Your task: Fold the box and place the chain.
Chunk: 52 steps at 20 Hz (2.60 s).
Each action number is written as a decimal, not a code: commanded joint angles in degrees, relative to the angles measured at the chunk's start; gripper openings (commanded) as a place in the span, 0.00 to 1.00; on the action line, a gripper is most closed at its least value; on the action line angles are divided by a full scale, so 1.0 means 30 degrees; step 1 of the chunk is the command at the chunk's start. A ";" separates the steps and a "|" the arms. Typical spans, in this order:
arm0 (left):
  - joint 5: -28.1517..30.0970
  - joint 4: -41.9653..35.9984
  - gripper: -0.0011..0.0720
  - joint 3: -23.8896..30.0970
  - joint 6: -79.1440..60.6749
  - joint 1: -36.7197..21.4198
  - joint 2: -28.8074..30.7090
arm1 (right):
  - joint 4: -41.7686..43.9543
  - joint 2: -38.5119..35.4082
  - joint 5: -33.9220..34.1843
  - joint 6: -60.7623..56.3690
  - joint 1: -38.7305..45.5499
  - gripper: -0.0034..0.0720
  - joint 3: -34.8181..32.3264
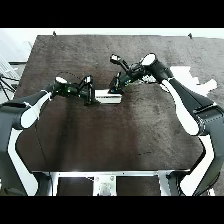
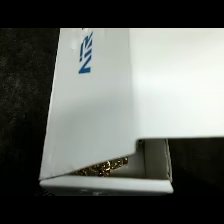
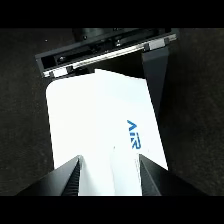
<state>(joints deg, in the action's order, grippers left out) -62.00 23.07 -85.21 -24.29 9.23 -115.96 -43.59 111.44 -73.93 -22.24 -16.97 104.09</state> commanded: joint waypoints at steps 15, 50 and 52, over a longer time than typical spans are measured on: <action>0.0000 0.0007 0.65 -0.0015 -0.0007 0.0000 0.0007 | 0.0248 0.0437 0.1275 0.0546 -0.0182 0.62 0.0015; 0.0007 0.0007 0.65 -0.0015 0.0000 0.0000 0.0007 | 0.3016 0.0007 0.2645 0.5231 0.0452 0.62 -0.3016; 0.0000 0.0007 0.65 -0.0015 0.0000 0.0000 0.0007 | 0.3031 0.0000 0.2718 0.5289 0.0452 0.62 -0.2987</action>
<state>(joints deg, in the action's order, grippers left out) -61.93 23.05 -85.21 -24.27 9.21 -115.98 -34.54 111.48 -66.30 -6.68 -15.57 95.07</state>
